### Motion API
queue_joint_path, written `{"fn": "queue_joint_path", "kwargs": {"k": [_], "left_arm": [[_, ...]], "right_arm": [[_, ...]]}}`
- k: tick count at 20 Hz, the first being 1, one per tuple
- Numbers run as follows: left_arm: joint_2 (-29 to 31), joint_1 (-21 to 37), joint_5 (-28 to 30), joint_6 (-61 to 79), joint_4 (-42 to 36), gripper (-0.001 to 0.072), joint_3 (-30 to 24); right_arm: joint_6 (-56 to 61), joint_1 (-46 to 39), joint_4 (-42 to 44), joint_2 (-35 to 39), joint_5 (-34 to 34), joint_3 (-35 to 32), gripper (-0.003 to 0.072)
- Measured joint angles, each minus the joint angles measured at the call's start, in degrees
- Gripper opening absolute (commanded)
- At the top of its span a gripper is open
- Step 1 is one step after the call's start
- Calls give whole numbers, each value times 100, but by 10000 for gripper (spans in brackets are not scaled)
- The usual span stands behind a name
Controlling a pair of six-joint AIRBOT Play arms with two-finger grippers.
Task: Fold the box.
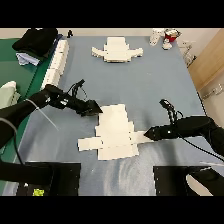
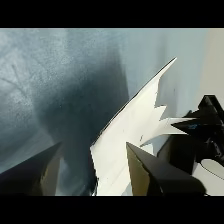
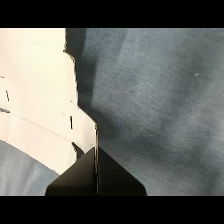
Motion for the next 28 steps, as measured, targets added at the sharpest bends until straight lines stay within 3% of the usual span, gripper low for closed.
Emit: {"fn": "queue_joint_path", "kwargs": {"k": [4,10,11,12,13,21,23,28], "left_arm": [[-898,-107,-951,439,-229,589,627],[-1266,-422,-1818,949,-382,587,905],[-1285,-459,-1884,1003,-404,538,916],[-1296,-494,-1912,1047,-396,252,925],[-1305,-527,-1969,1110,-402,95,931],[-1327,-597,-2199,1563,-391,93,946],[-1327,-603,-2210,1596,-391,13,946],[-1327,-603,-2238,1670,-396,13,946]], "right_arm": [[0,0,-31,-7,7,-2,4],[0,0,-50,-7,9,-2,4],[0,0,-50,-7,11,-2,4],[0,0,-50,-7,11,-2,4],[0,0,-50,-7,11,-2,4],[-2,0,-70,-7,9,-2,5],[-2,0,-83,-7,11,-2,5],[-2,0,-94,-7,15,-4,16]]}}
